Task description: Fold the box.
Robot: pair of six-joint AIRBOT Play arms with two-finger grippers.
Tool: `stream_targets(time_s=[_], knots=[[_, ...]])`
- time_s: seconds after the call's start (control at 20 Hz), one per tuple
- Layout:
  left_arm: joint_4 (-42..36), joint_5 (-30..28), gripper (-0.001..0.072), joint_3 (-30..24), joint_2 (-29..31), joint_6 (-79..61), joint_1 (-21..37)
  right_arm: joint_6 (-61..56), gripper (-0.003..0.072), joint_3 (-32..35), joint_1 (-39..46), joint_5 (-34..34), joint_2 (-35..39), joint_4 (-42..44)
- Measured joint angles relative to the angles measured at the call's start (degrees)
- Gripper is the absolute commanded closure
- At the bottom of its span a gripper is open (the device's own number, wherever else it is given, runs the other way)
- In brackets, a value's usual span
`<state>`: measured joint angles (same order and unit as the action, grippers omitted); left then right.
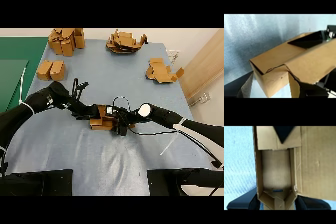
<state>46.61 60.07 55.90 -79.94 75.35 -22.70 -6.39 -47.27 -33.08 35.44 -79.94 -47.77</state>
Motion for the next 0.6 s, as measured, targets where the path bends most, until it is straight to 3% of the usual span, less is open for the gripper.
stream_targets(time_s=[0.2, 0.35, 0.6], knots=[[7.0, -1.8, 0.0052, 1.6, 0.0, 9.2, -4.3, 0.0, 0.0299, 0.0, 0.0, 0.0, 0.0, 0.0], [11.0, -2.7, 0.0124, 2.0, 0.0, 13.9, -6.9, 0.0, 0.0299, 0.0, 0.0, 0.0, 0.0, 0.0], [15.5, -3.4, 0.0129, 2.2, 0.0, 19.1, -8.9, 0.0, 0.0299, 0.0, 0.0, 0.0, 0.0, 0.0]])
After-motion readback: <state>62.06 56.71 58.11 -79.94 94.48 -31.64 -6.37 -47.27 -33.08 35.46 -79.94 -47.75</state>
